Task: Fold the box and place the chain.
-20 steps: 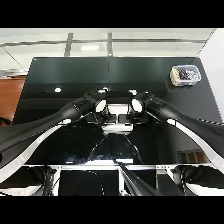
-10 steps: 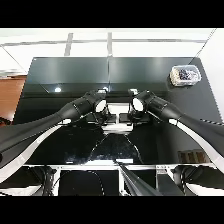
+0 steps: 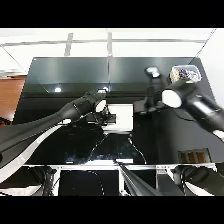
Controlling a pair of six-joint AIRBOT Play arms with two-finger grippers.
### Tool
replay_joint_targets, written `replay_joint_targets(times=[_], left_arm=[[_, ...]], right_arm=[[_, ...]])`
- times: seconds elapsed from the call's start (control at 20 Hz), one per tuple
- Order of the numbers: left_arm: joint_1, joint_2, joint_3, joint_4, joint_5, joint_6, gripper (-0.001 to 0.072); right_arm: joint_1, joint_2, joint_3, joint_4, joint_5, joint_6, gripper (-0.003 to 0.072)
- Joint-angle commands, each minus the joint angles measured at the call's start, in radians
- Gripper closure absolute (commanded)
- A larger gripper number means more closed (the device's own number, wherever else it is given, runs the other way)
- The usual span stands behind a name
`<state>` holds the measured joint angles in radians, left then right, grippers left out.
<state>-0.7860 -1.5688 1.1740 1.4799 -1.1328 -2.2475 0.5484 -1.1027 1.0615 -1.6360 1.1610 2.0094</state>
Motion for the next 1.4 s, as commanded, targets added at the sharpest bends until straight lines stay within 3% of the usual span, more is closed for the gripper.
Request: replay_joint_targets(times=[0.0, 0.05, 0.1, 0.15, 0.3, 0.4, 0.55, 0.7, 0.75, 0.9, 0.95, 1.35], left_arm=[[0.001, -0.001, 0.000, 0.000, -0.002, -0.001, 0.0684], [0.001, -0.001, 0.000, 0.000, -0.002, -0.001, 0.0684], [0.001, -0.001, 0.000, 0.000, -0.002, -0.001, 0.0684], [0.001, -0.001, 0.000, 0.000, -0.002, -0.001, 0.0684], [0.001, -0.001, 0.000, 0.000, -0.003, -0.001, 0.0684], [0.001, -0.001, 0.000, 0.000, -0.003, -0.001, 0.0684], [0.001, -0.001, 0.000, 0.000, -0.003, -0.001, 0.0684], [0.001, -0.001, 0.000, 0.000, -0.005, -0.001, 0.0684], [0.001, -0.001, 0.000, 0.000, -0.005, -0.001, 0.0684], [0.001, -0.001, 0.000, 0.000, -0.005, -0.001, 0.0684], [0.001, -0.001, 0.000, 0.000, -0.005, -0.001, 0.0684], [0.001, -0.001, 0.000, 0.000, -0.005, -0.001, 0.0684]], right_arm=[[-0.101, 0.070, -0.016, -0.395, -0.111, -0.027, 0.0359], [-0.165, 0.060, -0.038, -0.410, -0.214, -0.027, 0.0354], [-0.235, 0.039, -0.061, -0.393, -0.311, -0.013, 0.0121], [-0.306, 0.002, -0.074, -0.374, -0.373, 0.005, -0.0034], [-0.518, -0.190, -0.028, -0.193, -0.461, 0.016, -0.0034], [-0.628, -0.336, 0.119, -0.010, -0.437, -0.003, -0.0034], [-0.729, -0.568, 0.438, 0.198, -0.264, -0.009, -0.0034], [-0.774, -0.763, 0.718, 0.299, -0.046, -0.008, -0.0034], [-0.779, -0.805, 0.775, 0.309, -0.006, -0.006, 0.0091], [-0.784, -0.865, 0.848, 0.338, -0.015, 0.035, 0.0098], [-0.787, -0.874, 0.852, 0.362, -0.034, 0.048, 0.0129], [-0.790, -0.948, 0.854, 0.456, -0.047, 0.077, 0.0131]])
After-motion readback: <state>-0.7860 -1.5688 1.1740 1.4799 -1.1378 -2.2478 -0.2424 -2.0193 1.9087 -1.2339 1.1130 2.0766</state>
